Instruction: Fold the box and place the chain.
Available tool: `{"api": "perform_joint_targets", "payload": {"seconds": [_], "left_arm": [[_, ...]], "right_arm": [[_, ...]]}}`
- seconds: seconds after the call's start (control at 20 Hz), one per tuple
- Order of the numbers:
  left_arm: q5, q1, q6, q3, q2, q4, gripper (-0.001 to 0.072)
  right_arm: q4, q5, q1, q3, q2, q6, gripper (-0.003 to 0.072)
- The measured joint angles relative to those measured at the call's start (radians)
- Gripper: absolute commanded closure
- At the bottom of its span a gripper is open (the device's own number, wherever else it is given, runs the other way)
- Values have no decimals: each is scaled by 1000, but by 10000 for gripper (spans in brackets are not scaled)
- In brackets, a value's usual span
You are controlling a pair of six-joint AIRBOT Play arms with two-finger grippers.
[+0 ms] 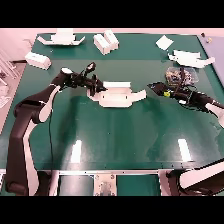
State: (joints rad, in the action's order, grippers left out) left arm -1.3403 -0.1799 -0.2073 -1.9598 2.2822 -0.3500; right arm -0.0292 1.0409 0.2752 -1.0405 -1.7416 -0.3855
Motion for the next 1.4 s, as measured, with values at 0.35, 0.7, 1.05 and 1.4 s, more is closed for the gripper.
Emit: {"api": "perform_joint_targets", "payload": {"seconds": [0.35, 0.7, 1.05, 1.4], "left_arm": [[-3, 0, -9, 0, 2, -5, 687], [-3, 0, -10, -1, 2, -7, 687], [-3, 0, -10, 0, 2, -8, 688], [-3, 0, -10, 0, 2, -8, 687]], "right_arm": [[3, 3, 1, 0, 0, 23, 316], [11, 5, 1, 0, 0, 31, 316], [7, 81, -13, -4, 53, 206, 398], [-208, 69, -130, -4, 200, 294, 398]]}}
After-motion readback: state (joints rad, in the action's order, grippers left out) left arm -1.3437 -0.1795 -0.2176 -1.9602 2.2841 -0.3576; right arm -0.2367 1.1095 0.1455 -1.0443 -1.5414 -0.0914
